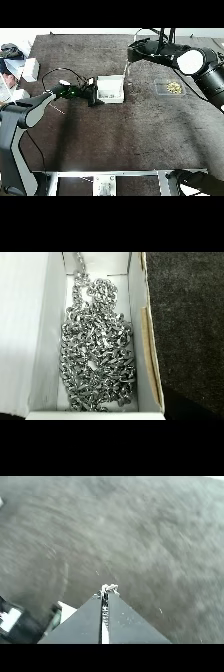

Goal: Fold the box and place the chain.

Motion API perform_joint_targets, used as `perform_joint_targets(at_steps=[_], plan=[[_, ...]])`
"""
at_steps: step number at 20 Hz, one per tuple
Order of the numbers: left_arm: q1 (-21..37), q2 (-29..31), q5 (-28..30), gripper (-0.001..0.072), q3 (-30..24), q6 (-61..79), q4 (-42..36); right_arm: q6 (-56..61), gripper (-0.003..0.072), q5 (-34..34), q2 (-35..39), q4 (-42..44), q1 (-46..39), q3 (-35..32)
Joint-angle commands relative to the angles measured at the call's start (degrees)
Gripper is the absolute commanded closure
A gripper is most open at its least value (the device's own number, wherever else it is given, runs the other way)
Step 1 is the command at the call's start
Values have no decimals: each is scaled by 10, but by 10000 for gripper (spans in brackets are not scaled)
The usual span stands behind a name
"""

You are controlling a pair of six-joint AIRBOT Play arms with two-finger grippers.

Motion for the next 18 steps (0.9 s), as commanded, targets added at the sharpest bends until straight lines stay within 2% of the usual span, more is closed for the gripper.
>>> perform_joint_targets(at_steps=[1, 14, 18], plan=[[0, 0, 0, 424, 0, 0, 0, -4, 705, -41, 5, 0, 35, 6], [0, 0, 0, 424, 0, 0, 0, -5, 706, -180, 5, 2, 90, 13], [0, 0, 0, 424, 0, 0, 0, -5, 706, -137, -5, -16, 89, 12]])
